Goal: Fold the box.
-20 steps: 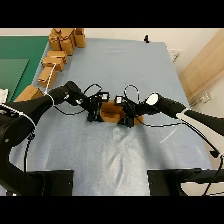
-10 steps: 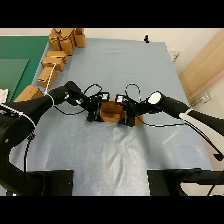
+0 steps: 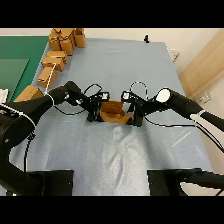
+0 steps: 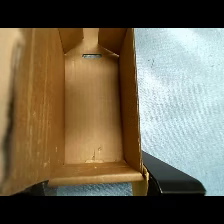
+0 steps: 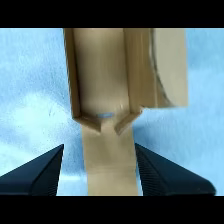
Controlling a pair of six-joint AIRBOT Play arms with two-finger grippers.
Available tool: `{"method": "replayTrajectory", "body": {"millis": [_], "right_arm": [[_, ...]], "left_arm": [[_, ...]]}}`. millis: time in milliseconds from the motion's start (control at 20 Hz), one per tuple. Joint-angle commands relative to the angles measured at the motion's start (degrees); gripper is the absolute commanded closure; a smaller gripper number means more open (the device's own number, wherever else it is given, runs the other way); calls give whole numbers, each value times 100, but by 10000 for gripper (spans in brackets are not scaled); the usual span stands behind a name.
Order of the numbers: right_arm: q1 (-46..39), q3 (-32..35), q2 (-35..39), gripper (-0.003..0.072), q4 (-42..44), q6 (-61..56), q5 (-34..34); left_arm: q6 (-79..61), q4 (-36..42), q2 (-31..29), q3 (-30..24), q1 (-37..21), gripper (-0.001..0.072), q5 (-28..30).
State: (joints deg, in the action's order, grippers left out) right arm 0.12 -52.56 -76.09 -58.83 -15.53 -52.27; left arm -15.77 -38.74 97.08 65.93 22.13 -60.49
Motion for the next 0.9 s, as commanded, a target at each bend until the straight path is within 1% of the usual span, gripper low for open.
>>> {"method": "replayTrajectory", "body": {"millis": [0, 200, 300, 350, 400, 450, 500, 550, 600, 700, 750, 850], "right_arm": [[-13, 2, 28, 47, -66, -44, 96], [0, 0, -168, 52, 173, 181, 542], [35, 0, -284, 67, 382, 313, 612], [103, 0, -315, 111, 374, 313, 640], [160, 2, -326, 127, 389, 313, 667], [238, 0, -328, 195, 396, 313, 695], [304, 0, -328, 305, 400, 313, 732], [358, 0, -328, 446, 407, 313, 734], [398, 0, -328, 480, 437, 310, 730], [474, 0, -328, 490, 472, 313, 730], [503, 0, -330, 544, 476, 313, 732], [522, 0, -330, 605, 483, 313, 730]], "left_arm": [[24, -7, 4, 0, 2, 293, -4], [39, -7, 4, 0, 2, 293, -11], [42, -7, 4, 0, 2, 293, -11], [42, -7, 4, 0, 2, 293, -13], [44, -7, 4, 0, 2, 293, -13], [42, -7, 4, 0, 2, 293, -13], [44, -7, 4, 0, 2, 293, -13], [46, -7, 4, 0, 2, 293, -13], [46, -7, 4, 0, 2, 293, -13], [46, -7, 4, 0, 2, 293, -13], [46, -7, 4, 0, 2, 293, -13], [46, -7, 4, 0, 2, 293, -11]]}}
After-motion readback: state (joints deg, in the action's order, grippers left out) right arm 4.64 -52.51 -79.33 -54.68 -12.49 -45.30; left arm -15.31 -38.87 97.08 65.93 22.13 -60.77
